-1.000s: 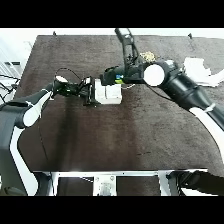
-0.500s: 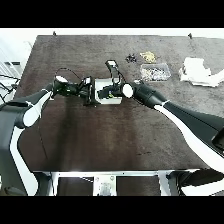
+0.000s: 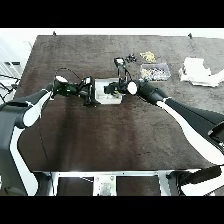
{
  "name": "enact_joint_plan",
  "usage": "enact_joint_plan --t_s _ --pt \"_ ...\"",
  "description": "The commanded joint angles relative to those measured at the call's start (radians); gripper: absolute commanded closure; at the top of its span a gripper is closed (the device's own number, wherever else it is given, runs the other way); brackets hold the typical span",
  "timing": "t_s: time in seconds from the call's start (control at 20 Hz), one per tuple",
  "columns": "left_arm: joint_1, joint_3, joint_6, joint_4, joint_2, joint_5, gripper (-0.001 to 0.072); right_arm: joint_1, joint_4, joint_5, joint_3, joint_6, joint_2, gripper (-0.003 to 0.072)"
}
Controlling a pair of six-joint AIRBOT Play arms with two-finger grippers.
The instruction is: Fold the box and place the chain.
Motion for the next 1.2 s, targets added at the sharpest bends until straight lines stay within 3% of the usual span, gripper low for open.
enact_joint_plan --t_s 0.0,0.05,0.35,0.4,0.45,0.5,0.6,0.75,0.9,1.15 --pt "0.0 0.0 0.0 0.0 0.0 0.001 0.0179 -0.011 0.001 0.06 0.005 -0.002 -0.002 0.0307" --pt "0.0 0.0 0.0 0.0 0.0 0.001 0.0179 -0.016 -0.001 0.079 0.005 -0.022 -0.002 0.0181" --pt "0.0 0.0 0.0 0.0 0.0 0.001 0.0179 -0.126 -0.032 0.153 0.004 -0.039 0.043 0.0192" --pt "0.0 0.0 0.0 0.0 0.0 0.001 0.0179 -0.144 0.024 0.166 0.004 -0.056 0.056 0.0226" --pt "0.0 0.0 0.001 0.0 0.0 0.002 0.0179 -0.148 0.112 0.184 0.004 -0.128 0.066 0.0378" --pt "0.0 0.0 0.0 0.0 0.0 0.004 0.0179 -0.148 0.171 0.197 0.005 -0.196 0.068 0.0395" --pt "0.0 0.0 0.0 0.0 0.0 0.003 0.0179 -0.146 0.224 0.223 0.005 -0.22 0.069 0.0197" --pt "0.0 0.0 0.0 0.0 0.0 0.003 0.0179 -0.139 0.281 0.283 0.005 -0.259 0.079 0.0218" --pt "0.0 0.0 0.0 0.0 0.0 0.003 0.0179 -0.166 0.236 0.292 0.005 -0.282 0.082 0.021" --pt "0.0 0.0 0.0 0.0 0.0 0.003 0.0179 -0.344 0.222 0.12 0.005 -0.232 0.073 0.0209"
